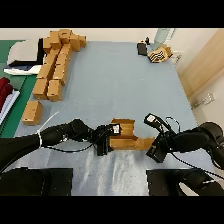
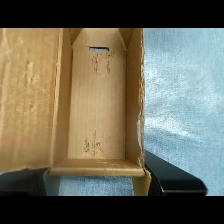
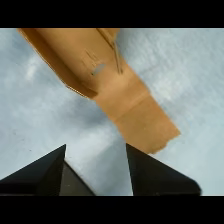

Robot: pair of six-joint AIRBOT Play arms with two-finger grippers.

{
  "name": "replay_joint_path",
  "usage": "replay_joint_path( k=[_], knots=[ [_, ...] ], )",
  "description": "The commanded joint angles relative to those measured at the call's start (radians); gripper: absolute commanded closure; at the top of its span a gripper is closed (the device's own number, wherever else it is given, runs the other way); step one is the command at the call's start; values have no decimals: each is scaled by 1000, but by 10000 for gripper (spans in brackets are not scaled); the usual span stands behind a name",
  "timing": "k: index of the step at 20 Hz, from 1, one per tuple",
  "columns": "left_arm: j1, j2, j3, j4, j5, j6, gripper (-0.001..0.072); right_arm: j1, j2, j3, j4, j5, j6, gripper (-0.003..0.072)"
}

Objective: Fold the box.

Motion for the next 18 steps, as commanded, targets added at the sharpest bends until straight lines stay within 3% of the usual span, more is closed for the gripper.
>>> replay_joint_path(
  k=[1, 5, 8, 9, 10, 12, 14, 16, 17, 18],
  knots=[
    [0, 0, 1, 0, 0, 0, 247, 4, -30, -49, 0, 151, -214, 101],
    [-1, 0, 1, 0, 0, 0, 247, 47, -135, -74, 25, 364, -446, 106],
    [-1, 0, 1, 0, 0, 0, 248, 55, -174, -74, 41, 433, -526, 111],
    [-1, 0, 1, 0, 0, 0, 247, 56, -185, -74, 58, 432, -550, 167],
    [-1, 0, 1, 0, 0, 0, 248, 62, -195, -74, 65, 432, -559, 268],
    [-1, 0, 1, 0, 0, 0, 247, 87, -201, -74, 66, 452, -560, 292],
    [-1, 0, 1, 0, 0, 0, 247, 114, -207, -74, 68, 478, -575, 464],
    [-1, 0, 1, 0, 0, 0, 247, 142, -213, -74, 72, 495, -575, 472],
    [-1, 0, 1, 0, 0, 0, 247, 154, -213, -74, 72, 495, -575, 551],
    [-1, 0, 1, 0, 0, 0, 247, 164, -213, -74, 77, 497, -575, 585]
  ],
)
